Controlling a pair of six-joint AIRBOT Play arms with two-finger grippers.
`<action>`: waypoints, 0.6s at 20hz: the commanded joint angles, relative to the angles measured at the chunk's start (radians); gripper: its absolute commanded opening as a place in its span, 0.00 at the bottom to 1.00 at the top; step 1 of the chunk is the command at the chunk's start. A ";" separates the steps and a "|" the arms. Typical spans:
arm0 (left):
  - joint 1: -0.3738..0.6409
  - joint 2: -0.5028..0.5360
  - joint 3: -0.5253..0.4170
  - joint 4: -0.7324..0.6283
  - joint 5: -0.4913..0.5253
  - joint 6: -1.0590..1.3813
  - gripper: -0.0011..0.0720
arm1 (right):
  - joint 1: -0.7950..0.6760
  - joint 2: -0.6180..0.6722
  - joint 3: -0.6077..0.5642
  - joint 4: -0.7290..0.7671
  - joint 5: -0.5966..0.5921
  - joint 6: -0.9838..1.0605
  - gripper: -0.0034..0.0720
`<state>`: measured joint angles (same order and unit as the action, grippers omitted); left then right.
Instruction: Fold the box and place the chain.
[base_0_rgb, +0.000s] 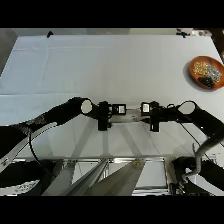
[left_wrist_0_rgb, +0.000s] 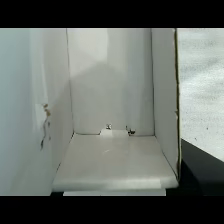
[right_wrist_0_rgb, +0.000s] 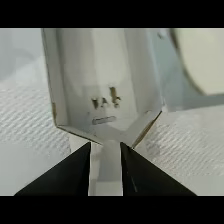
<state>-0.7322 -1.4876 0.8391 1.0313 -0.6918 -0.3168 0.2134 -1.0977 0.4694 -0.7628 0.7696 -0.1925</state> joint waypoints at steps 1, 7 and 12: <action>-0.001 0.001 0.000 0.002 -0.001 0.002 0.39 | 0.000 0.016 0.000 -0.032 0.011 0.000 0.47; -0.001 0.001 0.000 0.002 -0.001 0.003 0.39 | 0.000 0.099 0.000 -0.130 0.044 0.012 0.62; -0.001 0.001 0.000 0.002 -0.001 0.002 0.39 | 0.000 0.195 0.000 -0.107 0.057 0.007 0.30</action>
